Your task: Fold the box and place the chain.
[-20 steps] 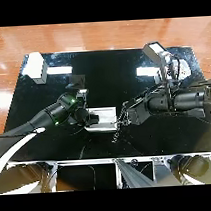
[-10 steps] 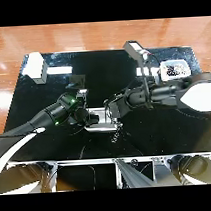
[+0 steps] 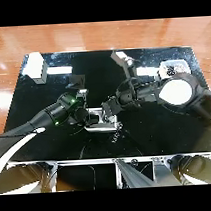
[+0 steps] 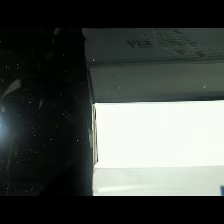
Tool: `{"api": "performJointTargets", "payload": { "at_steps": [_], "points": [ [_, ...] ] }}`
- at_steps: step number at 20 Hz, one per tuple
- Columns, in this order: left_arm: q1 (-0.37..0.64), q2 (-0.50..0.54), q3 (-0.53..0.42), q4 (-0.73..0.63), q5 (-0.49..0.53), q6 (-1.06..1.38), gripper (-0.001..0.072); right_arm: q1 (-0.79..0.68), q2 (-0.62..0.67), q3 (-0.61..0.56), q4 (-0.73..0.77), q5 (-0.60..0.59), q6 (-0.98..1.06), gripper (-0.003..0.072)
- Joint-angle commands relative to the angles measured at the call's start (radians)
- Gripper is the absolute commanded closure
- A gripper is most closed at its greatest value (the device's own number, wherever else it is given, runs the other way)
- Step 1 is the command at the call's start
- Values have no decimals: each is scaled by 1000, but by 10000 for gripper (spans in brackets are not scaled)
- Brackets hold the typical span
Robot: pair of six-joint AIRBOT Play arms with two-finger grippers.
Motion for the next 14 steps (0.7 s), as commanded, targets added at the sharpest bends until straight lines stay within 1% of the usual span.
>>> {"api": "performJointTargets", "payload": {
  "at_steps": [1, 5, 6, 7, 8, 11, 12, 13, 14],
  "points": [
    [0, 0, 0, 0, 0, 0, 690, 0, -23, -42, -29, 39, 1, 644],
    [0, 0, 0, 0, 0, 0, 690, 0, -23, -118, -28, 47, 6, 638],
    [0, 0, 0, 0, 0, 0, 689, 0, -23, -121, -33, 53, 4, 348],
    [0, 0, 0, 0, 0, 0, 690, 0, -22, -121, -41, 60, -7, 25],
    [0, 0, 0, 0, 0, 0, 690, -3, -19, -120, -61, 88, -40, 3],
    [0, 0, 0, 3, 0, 0, 690, -33, 12, -121, -175, 259, -117, 3],
    [0, 0, 0, 3, 0, 0, 689, -56, 27, -128, -227, 293, -142, 4],
    [0, 0, 0, 3, 2, 0, 690, -89, 39, -147, -256, 295, -172, 4],
    [0, 0, 0, 2, 5, 0, 689, -132, 44, -179, -252, 283, -217, 3]
  ]
}}
